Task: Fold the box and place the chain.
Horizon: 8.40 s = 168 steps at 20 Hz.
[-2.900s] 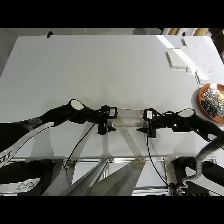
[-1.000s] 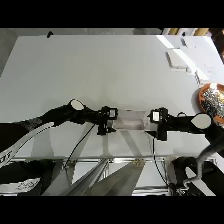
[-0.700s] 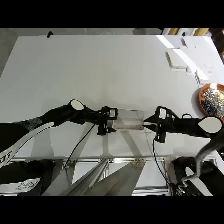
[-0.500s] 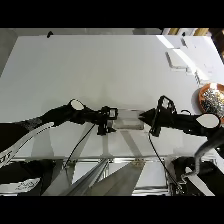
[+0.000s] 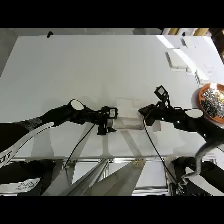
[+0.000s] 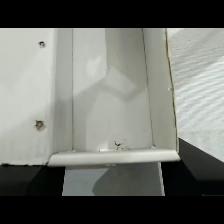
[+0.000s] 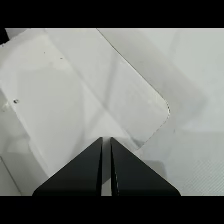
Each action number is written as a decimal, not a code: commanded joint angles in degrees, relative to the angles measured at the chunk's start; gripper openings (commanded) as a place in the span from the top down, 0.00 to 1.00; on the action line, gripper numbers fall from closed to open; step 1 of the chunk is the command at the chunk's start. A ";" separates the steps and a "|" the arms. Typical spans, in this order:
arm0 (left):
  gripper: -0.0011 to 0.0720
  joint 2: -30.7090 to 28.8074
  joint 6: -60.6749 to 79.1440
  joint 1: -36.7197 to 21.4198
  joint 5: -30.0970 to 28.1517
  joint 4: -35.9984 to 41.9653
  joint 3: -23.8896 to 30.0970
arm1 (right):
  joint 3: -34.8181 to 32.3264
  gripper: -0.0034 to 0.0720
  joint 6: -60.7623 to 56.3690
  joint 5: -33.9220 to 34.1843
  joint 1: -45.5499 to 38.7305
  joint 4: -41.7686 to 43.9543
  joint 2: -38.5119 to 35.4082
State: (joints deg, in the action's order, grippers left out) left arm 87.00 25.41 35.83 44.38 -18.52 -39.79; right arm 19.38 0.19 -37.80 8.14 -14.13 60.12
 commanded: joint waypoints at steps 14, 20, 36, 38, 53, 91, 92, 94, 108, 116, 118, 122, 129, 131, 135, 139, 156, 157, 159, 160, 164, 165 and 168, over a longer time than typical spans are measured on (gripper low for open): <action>0.61 0.04 0.11 -0.02 0.02 -0.11 -0.04 | 1.92 0.71 -2.23 -28.24 0.00 -47.36 -23.17; 0.61 0.04 0.11 -0.02 0.02 -0.11 -0.04 | 1.92 0.72 3.08 -20.11 0.00 -40.19 -16.20; 0.61 0.04 0.11 -0.02 0.02 -0.11 -0.04 | 1.92 0.75 16.92 -15.10 0.02 -19.63 0.44; 0.61 0.04 0.11 -0.02 0.02 -0.11 -0.04 | 1.92 0.75 17.46 -14.64 0.02 -18.95 1.27; 0.61 0.04 0.11 -0.02 0.02 -0.11 -0.04 | 0.70 0.66 -11.80 -13.86 0.11 -32.87 -17.62; 0.61 0.04 0.11 -0.02 0.02 -0.11 -0.04 | -2.23 0.65 -60.28 -13.84 -5.57 -24.81 -16.09; 0.61 0.04 0.11 -0.02 0.04 -0.11 -0.04 | -2.23 0.60 -60.33 -14.01 -5.57 -23.89 -16.37; 0.61 0.04 0.11 -0.02 0.02 -0.11 -0.04 | -2.23 0.58 -62.01 -13.07 -3.96 -22.95 -16.31; 0.61 0.04 0.11 -0.02 0.02 -0.11 -0.04 | 5.92 0.47 -94.05 -8.57 15.26 -46.10 -10.54; 0.61 0.04 0.11 -0.02 0.02 -0.11 -0.04 | 17.53 0.48 -123.03 -12.31 29.83 -67.89 2.95; 0.61 0.04 0.11 -0.02 0.04 -0.11 -0.04 | 19.47 0.48 -128.48 -15.21 31.12 -72.06 5.68; 0.61 0.04 0.11 -0.02 0.02 -0.11 -0.04 | 20.59 0.48 -135.19 -18.12 31.91 -76.46 8.63; 0.61 0.04 0.11 -0.02 0.02 -0.11 -0.04 | 20.59 0.52 -135.16 -14.58 31.91 -77.13 8.96; 0.61 0.04 0.11 -0.02 0.02 -0.11 -0.04 | 20.59 0.54 -135.14 -14.23 32.17 -77.11 9.35; 0.61 0.04 0.11 -0.02 0.02 -0.11 -0.04 | 20.59 0.57 -135.14 -13.79 34.32 -77.29 11.30; 0.61 0.04 0.11 -0.02 0.02 -0.11 -0.04 | 20.59 0.74 -135.14 -14.14 34.40 -77.20 12.00; 0.61 0.04 0.11 -0.02 0.02 -0.11 -0.04 | 20.59 0.91 -133.00 -16.61 34.40 -80.76 9.25; 0.61 0.04 0.11 -0.02 0.02 -0.11 -0.04 | 20.55 0.78 -131.93 -17.20 34.40 -81.77 7.50; 0.61 0.04 0.11 -0.02 0.02 -0.11 -0.04 | 20.55 0.44 -127.67 -18.05 34.40 -82.12 3.34; 0.61 0.04 0.11 -0.02 0.02 -0.11 -0.04 | 20.55 0.38 -124.54 -18.32 34.40 -82.12 1.16; 0.61 0.04 0.11 -0.02 0.02 -0.11 -0.04 | 20.57 0.33 -112.89 -20.48 32.94 -82.16 -8.76; 0.61 0.04 0.11 -0.02 0.02 -0.11 -0.04 | 20.61 0.33 -111.99 -21.75 30.64 -82.40 -11.23; 0.61 0.04 0.11 -0.02 0.02 -0.11 -0.04 | 21.18 0.33 -106.05 -24.37 18.08 -83.60 -18.21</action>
State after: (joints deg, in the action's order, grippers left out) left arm 87.00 25.52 35.86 44.42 -18.65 -39.79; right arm 40.10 -113.40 -59.46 34.52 -96.73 48.23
